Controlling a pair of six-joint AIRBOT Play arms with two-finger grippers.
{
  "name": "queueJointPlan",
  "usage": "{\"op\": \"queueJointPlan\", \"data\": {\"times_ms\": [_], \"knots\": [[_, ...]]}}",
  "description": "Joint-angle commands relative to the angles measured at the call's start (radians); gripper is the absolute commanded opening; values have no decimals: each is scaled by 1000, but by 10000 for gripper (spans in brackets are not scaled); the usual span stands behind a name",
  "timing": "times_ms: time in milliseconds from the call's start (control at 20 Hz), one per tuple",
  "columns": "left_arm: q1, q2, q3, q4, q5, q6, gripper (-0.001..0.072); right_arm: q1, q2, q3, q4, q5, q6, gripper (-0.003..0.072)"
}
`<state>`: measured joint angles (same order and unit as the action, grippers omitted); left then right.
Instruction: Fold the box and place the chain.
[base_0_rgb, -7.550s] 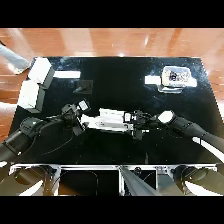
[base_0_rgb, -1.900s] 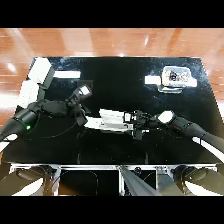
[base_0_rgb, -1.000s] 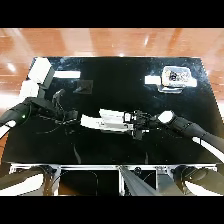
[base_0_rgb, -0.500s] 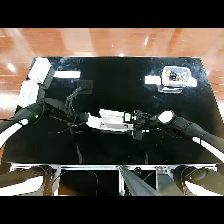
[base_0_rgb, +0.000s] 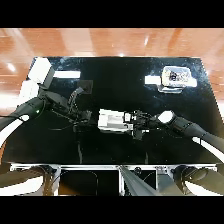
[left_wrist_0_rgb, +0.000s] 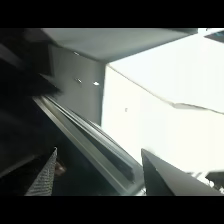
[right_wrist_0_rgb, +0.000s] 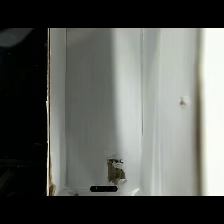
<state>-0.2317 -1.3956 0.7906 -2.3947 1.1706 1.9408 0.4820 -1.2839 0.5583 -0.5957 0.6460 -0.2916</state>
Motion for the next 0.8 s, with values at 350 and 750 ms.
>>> {"op": "queueJointPlan", "data": {"times_ms": [350,750], "knots": [[-65,1,54,-3,-4,-3,627,0,-1,0,0,0,0,514],[-38,2,85,60,39,-37,627,0,-1,0,0,0,0,515]]}}
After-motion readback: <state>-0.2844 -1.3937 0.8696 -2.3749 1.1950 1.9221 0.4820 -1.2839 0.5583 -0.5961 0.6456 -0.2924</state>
